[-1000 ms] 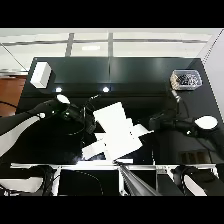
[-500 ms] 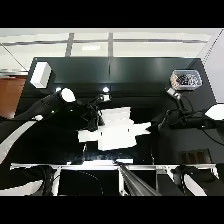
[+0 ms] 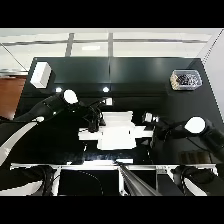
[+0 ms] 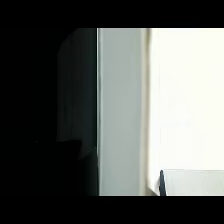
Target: Fold the box and place the chain.
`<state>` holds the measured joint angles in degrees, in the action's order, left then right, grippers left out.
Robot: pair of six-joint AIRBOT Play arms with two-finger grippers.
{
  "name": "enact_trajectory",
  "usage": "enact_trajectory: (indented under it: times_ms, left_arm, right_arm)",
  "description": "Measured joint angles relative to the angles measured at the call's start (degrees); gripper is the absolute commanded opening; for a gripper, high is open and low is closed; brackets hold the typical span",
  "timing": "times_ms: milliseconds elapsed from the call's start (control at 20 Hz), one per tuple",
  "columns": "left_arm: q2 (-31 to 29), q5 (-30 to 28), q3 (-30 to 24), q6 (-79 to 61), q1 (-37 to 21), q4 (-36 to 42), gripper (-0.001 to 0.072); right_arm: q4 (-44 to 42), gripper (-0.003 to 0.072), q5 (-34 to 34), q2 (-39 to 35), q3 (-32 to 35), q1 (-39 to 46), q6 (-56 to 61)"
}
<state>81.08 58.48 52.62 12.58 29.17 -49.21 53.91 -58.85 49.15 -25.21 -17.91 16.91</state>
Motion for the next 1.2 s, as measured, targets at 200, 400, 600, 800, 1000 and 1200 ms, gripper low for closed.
enact_trajectory:
  times_ms: [200,400,600,800,1000,1200]
  left_arm:
    - [0.1,0.0,0.0,-0.2,0.0,0.3,0.0028]
    - [0.1,0.1,0.0,-0.3,0.0,0.4,0.0028]
    - [0.1,0.1,0.0,-0.3,0.0,0.4,0.0028]
    - [0.1,0.1,0.0,-0.3,0.0,0.4,0.0028]
    - [0.1,0.1,0.0,-0.4,0.0,0.4,0.0028]
    - [0.1,0.1,0.0,-0.4,0.0,0.4,0.0028]
  right_arm:
    - [0.0,0.0707,3.3,0.1,2.9,-4.2,-3.3]
    - [-1.6,0.0706,7.2,1.7,4.0,-8.5,-7.7]
    - [-2.6,0.0706,13.5,4.3,4.4,-13.0,-11.3]
    - [-3.1,0.0706,17.3,6.3,4.5,-16.1,-12.5]
    - [-4.9,0.0705,19.6,7.1,4.5,-17.2,-13.3]
    - [-6.2,0.0705,20.5,7.4,4.5,-17.5,-14.1]
